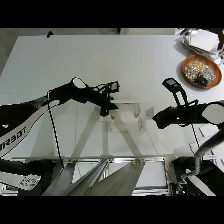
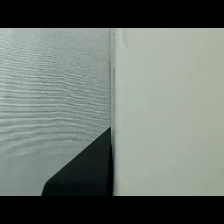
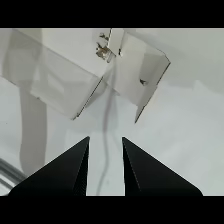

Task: Fold the box and place the chain.

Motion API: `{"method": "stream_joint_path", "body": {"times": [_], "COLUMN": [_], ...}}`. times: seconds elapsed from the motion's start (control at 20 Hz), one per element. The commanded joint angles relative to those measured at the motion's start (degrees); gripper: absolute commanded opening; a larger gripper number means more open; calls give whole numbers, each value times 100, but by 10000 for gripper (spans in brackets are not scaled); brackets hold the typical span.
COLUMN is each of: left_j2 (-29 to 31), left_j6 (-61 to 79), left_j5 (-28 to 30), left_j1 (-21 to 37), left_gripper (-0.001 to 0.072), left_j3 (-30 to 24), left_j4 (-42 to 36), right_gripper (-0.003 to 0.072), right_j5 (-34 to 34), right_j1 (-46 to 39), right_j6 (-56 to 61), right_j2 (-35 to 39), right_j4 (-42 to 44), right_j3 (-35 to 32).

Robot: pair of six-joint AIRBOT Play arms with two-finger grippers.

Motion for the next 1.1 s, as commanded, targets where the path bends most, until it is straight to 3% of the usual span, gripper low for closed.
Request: {"method": "stream_joint_path", "body": {"times": [0.0, 0.75, 0.8, 0.85, 1.05], "left_j2": [-59, -61, -61, -61, -61], "left_j6": [72, 70, 70, 70, 70], "left_j5": [55, 52, 52, 52, 50], "left_j1": [-44, -42, -42, -42, -42], "left_gripper": [3, 13, 13, 13, 13], "left_j3": [2, 2, 2, 2, 2], "left_j4": [13, 11, 11, 11, 11], "right_gripper": [235, 225, 136, 0, 6], "right_j5": [-76, -68, -46, 0, -334], "right_j1": [-4, -4, 13, 70, 780], "right_j6": [0, -81, -302, -684, -2524], "right_j2": [4, 4, 4, 4, -2], "right_j4": [-2, 2, 7, 4, 223], "right_j3": [4, 4, 4, 4, -179]}}
